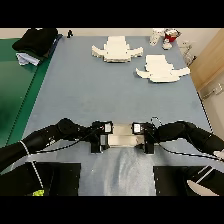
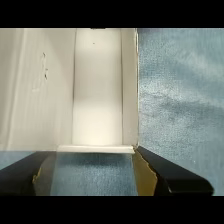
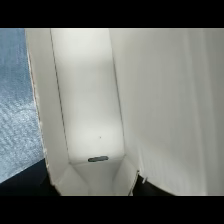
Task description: Fold the box.
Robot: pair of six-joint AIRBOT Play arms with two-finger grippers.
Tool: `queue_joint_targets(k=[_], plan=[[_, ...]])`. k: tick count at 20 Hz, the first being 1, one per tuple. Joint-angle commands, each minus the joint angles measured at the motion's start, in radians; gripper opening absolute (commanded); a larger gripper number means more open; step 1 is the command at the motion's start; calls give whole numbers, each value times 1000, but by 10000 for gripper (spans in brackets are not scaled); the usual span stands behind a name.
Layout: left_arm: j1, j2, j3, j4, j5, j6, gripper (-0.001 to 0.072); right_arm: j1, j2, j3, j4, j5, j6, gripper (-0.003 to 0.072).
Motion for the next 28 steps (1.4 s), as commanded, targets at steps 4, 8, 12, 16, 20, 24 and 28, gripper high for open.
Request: queue_joint_targets(k=[4,8,12,16,20,24,28], plan=[[-1,-66,0,-35,8,11,700,0,0,1,0,0,0,509],[-51,-80,0,-35,51,11,700,0,0,1,0,0,0,509],[-56,-87,0,-38,71,11,700,0,0,1,0,0,0,508],[-56,-87,0,-42,75,11,695,0,0,1,0,0,0,508],[-56,-94,0,-42,76,19,423,0,0,1,0,0,0,509],[-56,-93,0,-42,79,19,423,0,0,1,0,0,0,509],[-56,-93,0,-42,78,18,424,0,0,1,0,0,0,509]])
